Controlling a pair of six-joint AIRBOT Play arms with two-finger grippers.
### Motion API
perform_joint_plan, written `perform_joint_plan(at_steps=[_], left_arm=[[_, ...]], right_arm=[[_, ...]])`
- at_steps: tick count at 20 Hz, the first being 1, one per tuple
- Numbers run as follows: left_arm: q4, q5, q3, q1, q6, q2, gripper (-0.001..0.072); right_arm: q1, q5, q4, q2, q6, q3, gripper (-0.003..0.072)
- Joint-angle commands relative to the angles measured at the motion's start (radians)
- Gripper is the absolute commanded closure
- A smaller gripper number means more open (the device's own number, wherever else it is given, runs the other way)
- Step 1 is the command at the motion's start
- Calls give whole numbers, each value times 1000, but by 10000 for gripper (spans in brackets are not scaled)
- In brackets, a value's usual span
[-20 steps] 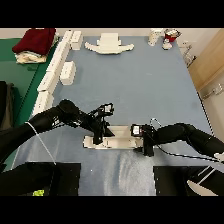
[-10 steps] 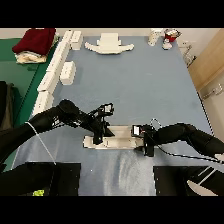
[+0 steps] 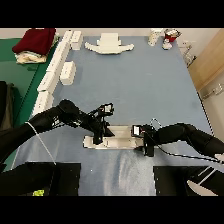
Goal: Fold the box.
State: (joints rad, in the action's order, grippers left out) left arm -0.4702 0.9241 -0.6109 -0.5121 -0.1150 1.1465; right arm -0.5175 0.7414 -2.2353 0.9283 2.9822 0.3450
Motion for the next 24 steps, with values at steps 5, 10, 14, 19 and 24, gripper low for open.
perform_joint_plan(at_steps=[5, 10, 14, 19, 24], left_arm=[[0, 0, 0, 0, 0, 0, 696], [0, 0, 0, 1, 0, 0, 696], [6, -26, 0, 0, 2, 0, 695], [6, -62, 0, 0, 4, 0, 695], [6, -86, 0, 1, 15, 0, 693]], right_arm=[[0, 0, 3, -1, 0, 0, 199], [0, 0, 3, -1, 0, 0, 199], [0, 0, 3, -1, 0, 0, 199], [0, 0, 3, -1, 0, 0, 200], [0, 0, 3, -1, 0, 0, 200]])
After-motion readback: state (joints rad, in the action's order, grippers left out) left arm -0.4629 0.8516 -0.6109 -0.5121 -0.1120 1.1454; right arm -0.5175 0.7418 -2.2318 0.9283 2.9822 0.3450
